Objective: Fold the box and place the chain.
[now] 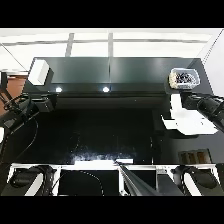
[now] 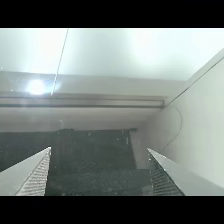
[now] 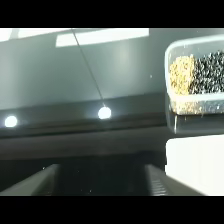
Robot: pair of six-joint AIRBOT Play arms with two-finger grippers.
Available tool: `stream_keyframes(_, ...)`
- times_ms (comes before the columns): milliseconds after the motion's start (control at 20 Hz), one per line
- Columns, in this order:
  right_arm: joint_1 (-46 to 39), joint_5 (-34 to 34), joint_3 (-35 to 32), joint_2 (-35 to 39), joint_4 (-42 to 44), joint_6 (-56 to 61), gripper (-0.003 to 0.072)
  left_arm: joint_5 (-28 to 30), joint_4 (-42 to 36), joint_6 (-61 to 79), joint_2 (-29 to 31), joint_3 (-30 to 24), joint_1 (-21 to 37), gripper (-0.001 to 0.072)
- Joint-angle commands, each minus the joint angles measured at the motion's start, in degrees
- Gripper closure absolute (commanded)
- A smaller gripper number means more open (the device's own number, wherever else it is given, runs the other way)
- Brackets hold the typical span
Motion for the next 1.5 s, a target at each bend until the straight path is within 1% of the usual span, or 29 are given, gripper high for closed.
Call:
stream_keyframes(0,-1.8,-1.8,0.2,-0.8,-9.2,4.2,-0.0020,1.1,-1.0,0.2,-1.5,0.0,-1.2,0.0001)
stream_keyframes(50,-4.8,-0.7,1.2,-2.7,-18.0,11.5,-0.0017,1.1,-1.0,0.3,-1.6,0.1,-1.9,0.0001)
stream_keyframes(100,-9.8,1.9,3.1,-5.9,-27.3,19.2,-0.0017,1.1,-1.0,0.3,-1.6,0.1,-2.5,0.0000)
stream_keyframes(150,-15.2,3.1,5.3,-9.6,-32.7,22.6,-0.0017,1.1,-1.0,0.3,-1.6,0.1,-3.1,0.0001)
stream_keyframes(200,-21.6,3.3,8.0,-14.1,-35.1,22.8,-0.0017,1.1,-1.0,0.3,-1.6,0.1,-3.8,0.0001)
stream_keyframes(250,-27.8,3.6,11.0,-18.7,-35.6,22.8,-0.0016,1.1,-1.0,0.3,-1.6,0.1,-4.3,0.0000)
stream_keyframes(300,-34.3,5.2,14.3,-23.9,-35.1,22.8,-0.0016,1.1,-1.0,0.3,-1.6,0.0,-4.7,0.0001)
stream_keyframes(350,-39.7,9.0,17.6,-28.8,-33.5,22.6,-0.0017,1.1,-1.0,0.3,-1.6,0.1,-5.2,0.0001)
stream_keyframes(400,-44.8,15.0,21.7,-33.8,-29.2,20.6,-0.0017,1.1,-1.1,0.3,-1.7,0.0,-5.3,0.0000)
stream_keyframes(450,-48.8,19.5,25.4,-37.9,-21.9,15.1,-0.0017,1.1,-1.0,0.3,-1.7,0.0,-5.6,0.0001)
stream_keyframes(500,-52.0,23.3,28.7,-41.6,-11.1,4.8,-0.0017,1.1,-1.1,0.3,-1.7,0.0,-5.6,0.0001)
stream_keyframes(550,-53.9,26.7,31.2,-44.3,-0.9,-3.9,-0.0017,1.1,-1.1,0.3,-1.8,0.0,-5.6,0.0001)
stream_keyframes(600,-55.0,30.4,33.9,-47.0,7.0,-10.0,-0.0016,1.1,-1.1,0.3,-2.0,0.0,-5.6,0.0001)
stream_keyframes(650,-55.0,34.2,36.5,-49.5,10.5,-13.8,-0.0017,1.1,-1.4,0.3,-2.2,0.0,-5.6,0.0001)
stream_keyframes(700,-54.3,38.8,39.2,-52.4,10.8,-15.7,-0.0016,1.1,-1.5,0.3,-2.4,0.0,-5.6,0.0001)
stream_keyframes(800,-52.5,47.9,42.8,-58.0,7.0,-15.9,-0.0016,0.8,-1.6,0.3,-2.9,0.0,-5.6,0.0001)
stream_keyframes(850,-51.6,50.1,42.9,-60.0,5.1,-15.9,-0.0016,0.3,-1.5,0.3,-3.1,0.0,-5.6,0.0001)
stream_keyframes(1000,-49.3,53.8,42.9,-65.2,1.6,-15.8,-0.0015,-1.8,-1.5,0.3,-3.9,0.0,-5.6,0.0001)
stream_keyframes(1100,-48.6,54.1,42.9,-67.8,1.4,-15.4,-0.0015,-1.9,-1.5,0.3,-4.4,0.0,-5.6,0.0001)
stream_keyframes(1200,-48.4,53.8,42.9,-68.9,2.1,-15.7,-0.0015,-1.9,-1.6,0.2,-4.6,0.0,-5.6,0.0001)
stream_keyframes(1250,-48.5,53.9,42.9,-68.9,2.5,-15.7,0.0031,-1.9,-1.6,0.2,-4.7,0.0,-5.6,0.0001)
stream_keyframes(1300,-48.5,54.4,42.9,-68.9,2.5,-15.7,0.0139,-1.9,-1.5,0.2,-4.7,0.0,-5.6,0.0001)
stream_keyframes(1350,-48.5,54.9,42.9,-68.9,2.6,-16.2,0.0265,-1.8,-1.5,0.2,-4.7,0.0,-5.6,0.0001)
stream_keyframes(1400,-48.5,55.5,42.9,-68.9,2.9,-16.3,0.0349,-1.8,-1.5,0.2,-4.7,0.0,-5.6,0.0001)
stream_keyframes(1450,-48.4,56.5,42.9,-68.9,4.2,-17.0,0.0397,-1.8,-1.6,0.3,-4.9,0.0,-5.6,0.0001)
